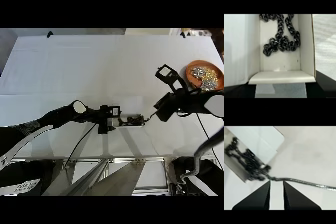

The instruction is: Fold the box and place the chain.

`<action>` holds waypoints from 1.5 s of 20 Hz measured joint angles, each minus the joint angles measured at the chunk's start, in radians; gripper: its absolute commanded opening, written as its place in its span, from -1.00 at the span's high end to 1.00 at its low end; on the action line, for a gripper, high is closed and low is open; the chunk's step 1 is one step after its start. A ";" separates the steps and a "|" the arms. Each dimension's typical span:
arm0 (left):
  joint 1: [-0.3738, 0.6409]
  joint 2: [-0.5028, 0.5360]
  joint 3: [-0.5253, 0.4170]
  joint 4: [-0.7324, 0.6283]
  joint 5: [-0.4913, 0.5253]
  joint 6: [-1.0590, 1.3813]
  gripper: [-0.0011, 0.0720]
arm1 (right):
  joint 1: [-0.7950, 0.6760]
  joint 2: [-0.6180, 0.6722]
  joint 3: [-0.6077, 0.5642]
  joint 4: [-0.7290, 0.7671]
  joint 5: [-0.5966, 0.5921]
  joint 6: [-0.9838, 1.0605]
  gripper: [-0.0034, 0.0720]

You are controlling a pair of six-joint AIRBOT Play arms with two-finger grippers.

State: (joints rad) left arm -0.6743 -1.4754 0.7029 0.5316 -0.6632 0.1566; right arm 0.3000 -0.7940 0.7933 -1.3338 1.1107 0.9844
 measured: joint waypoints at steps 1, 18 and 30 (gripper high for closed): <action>0.000 0.000 0.000 0.000 0.000 0.000 0.94 | -0.037 0.006 -0.027 0.013 -0.009 -0.102 0.36; 0.000 0.000 0.000 0.000 0.000 0.000 0.94 | -0.151 -0.237 -0.394 0.563 -0.385 -1.308 0.27; 0.000 0.000 0.000 0.000 0.000 0.000 0.94 | -0.152 -0.274 -0.396 0.675 -0.339 -1.452 0.86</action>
